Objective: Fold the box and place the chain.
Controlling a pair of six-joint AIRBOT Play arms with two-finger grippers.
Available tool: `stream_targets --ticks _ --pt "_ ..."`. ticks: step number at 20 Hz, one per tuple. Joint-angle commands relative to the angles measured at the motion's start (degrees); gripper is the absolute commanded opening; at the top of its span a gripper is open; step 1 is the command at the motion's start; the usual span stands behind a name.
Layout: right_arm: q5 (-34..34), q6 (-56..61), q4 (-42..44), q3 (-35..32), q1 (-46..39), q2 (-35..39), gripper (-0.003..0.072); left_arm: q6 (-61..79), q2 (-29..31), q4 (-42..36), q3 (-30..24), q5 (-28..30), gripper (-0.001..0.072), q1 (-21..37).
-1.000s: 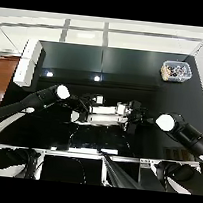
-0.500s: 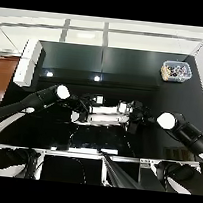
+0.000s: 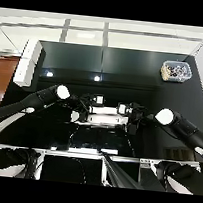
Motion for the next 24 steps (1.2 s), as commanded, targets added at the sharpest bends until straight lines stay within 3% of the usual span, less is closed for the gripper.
stream_targets --ticks 1,7,15,24 --pt "3.7 -10.5 9.5 0.0 -2.6 -2.2 0.0704 0.0 0.0 0.0 0.1 0.1 0.0029 0.0" --pt "4.0 -14.9 12.9 0.0 -3.5 -6.4 0.0704 0.0 0.0 0.0 0.1 0.0 0.0029 0.0" --pt "3.7 -14.9 10.1 0.0 -3.6 -10.9 0.0704 0.0 0.0 0.0 0.1 0.0 0.003 0.0" --pt "2.2 -13.9 9.9 0.0 -3.5 -11.6 0.0704 0.0 0.0 0.0 0.1 0.1 0.0029 0.0"
